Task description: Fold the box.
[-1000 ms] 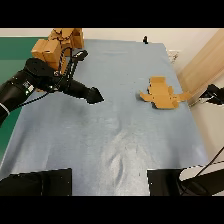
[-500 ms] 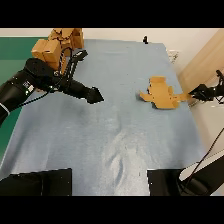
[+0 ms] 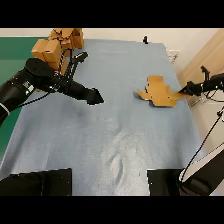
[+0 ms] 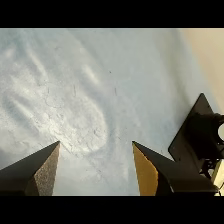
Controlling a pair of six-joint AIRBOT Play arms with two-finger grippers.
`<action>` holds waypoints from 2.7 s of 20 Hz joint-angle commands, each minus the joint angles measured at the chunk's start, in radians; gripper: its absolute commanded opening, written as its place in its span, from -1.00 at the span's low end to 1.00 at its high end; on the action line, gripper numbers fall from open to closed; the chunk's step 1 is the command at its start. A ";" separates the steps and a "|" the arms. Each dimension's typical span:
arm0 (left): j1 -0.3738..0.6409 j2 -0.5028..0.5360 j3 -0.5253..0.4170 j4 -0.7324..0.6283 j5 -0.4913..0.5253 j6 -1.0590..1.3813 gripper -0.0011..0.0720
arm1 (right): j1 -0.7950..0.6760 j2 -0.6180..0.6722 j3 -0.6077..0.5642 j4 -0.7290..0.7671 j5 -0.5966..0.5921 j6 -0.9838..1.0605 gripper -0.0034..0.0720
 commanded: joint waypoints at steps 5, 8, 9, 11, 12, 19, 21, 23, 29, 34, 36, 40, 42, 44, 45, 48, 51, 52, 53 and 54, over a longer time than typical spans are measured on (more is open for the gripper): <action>0.065 0.000 0.000 0.003 -0.031 -0.002 0.92 | 0.203 0.307 0.035 0.134 -0.077 0.197 -0.90; 0.169 0.000 0.000 -0.024 -0.029 0.037 0.92 | 0.370 0.460 0.035 0.281 -0.059 0.290 -0.90; 0.216 0.000 0.000 -0.048 -0.030 0.067 0.92 | 0.442 0.509 0.034 0.288 -0.023 0.309 -0.90; 0.310 0.000 0.000 -0.079 -0.035 0.114 0.92 | 0.573 0.587 0.019 0.278 0.056 0.340 -0.90; 0.357 0.000 0.000 -0.083 -0.041 0.123 0.92 | 0.624 0.618 -0.008 0.268 0.083 0.349 -0.90; 0.615 0.000 0.000 -0.197 -0.211 0.297 0.92 | 0.856 0.849 -0.790 0.243 0.644 0.343 -0.90; 0.632 0.000 0.000 -0.208 -0.234 0.335 0.92 | 0.894 0.863 -0.999 0.243 0.785 0.298 -0.90; 0.615 -0.003 -0.002 -0.207 -0.248 0.359 0.92 | 0.916 0.863 -1.157 0.236 0.867 0.212 -0.90; 0.420 -0.158 -0.007 -0.204 -0.128 0.400 0.92 | 0.915 0.863 -1.342 0.235 1.045 0.027 -0.90; 0.275 -0.426 0.047 -0.283 -0.067 0.465 0.92 | 0.915 0.863 -1.342 0.237 1.112 0.014 -0.90; 0.246 -0.526 0.099 -0.314 -0.093 0.465 0.92 | 0.916 0.863 -1.342 0.233 1.112 0.012 -0.90; 0.222 -0.645 0.199 -0.376 -0.125 0.462 0.92 | 0.916 0.863 -1.342 0.233 1.105 0.003 -0.90; 0.217 -0.674 0.232 -0.400 -0.143 0.462 0.88 | 0.916 0.863 -1.342 0.232 1.084 0.002 -0.90; 0.215 -0.702 0.267 -0.407 -0.188 0.462 0.42 | 0.916 0.863 -1.342 0.233 1.077 -0.003 -0.90; 0.212 -0.715 0.282 -0.405 -0.199 0.454 0.42 | 0.916 0.863 -1.342 0.233 1.077 -0.003 -0.90; 0.204 -0.737 0.303 -0.399 -0.187 0.422 0.41 | 0.916 0.863 -1.342 0.237 1.061 -0.003 -0.90; 0.193 -0.747 0.319 -0.356 -0.175 0.398 0.41 | 0.916 0.863 -1.342 0.241 1.059 -0.003 -0.90; 0.193 -0.747 0.325 -0.350 -0.179 0.397 0.41 | 0.916 0.863 -1.342 0.243 1.058 -0.003 -0.90; 0.193 -0.747 0.331 -0.346 -0.184 0.392 0.41 | 0.916 0.863 -1.342 0.244 1.058 -0.002 -0.90; 0.194 -0.747 0.340 -0.324 -0.185 0.368 0.41 | 0.916 0.863 -1.342 0.244 1.059 -0.002 -0.90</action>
